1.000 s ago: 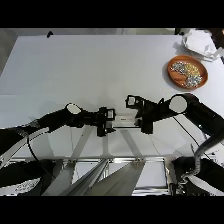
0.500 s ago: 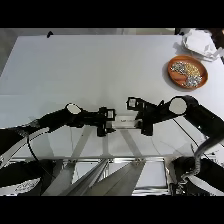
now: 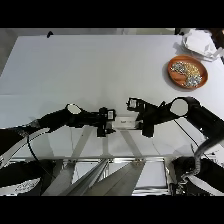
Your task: Fold the box and place the chain.
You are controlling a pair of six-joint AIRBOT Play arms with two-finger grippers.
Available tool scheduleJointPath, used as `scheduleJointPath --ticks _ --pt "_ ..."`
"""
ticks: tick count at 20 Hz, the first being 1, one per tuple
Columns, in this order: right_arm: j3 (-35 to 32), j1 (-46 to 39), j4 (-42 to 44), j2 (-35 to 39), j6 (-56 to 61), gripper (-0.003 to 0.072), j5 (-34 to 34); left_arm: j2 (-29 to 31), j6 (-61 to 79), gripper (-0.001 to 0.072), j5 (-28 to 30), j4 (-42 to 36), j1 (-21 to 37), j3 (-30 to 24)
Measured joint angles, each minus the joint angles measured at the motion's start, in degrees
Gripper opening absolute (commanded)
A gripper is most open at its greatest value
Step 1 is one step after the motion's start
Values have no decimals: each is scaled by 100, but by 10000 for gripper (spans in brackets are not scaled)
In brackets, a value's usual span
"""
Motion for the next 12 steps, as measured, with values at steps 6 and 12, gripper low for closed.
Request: scheduleJointPath --ticks 6,12 --pt "0 0 579 37 -4 298 -385 0 -2 86 7 -4 0 -2" --pt "-133 0 1733 39 -184 9 -603 0 -2 86 11 -4 -2 -2"
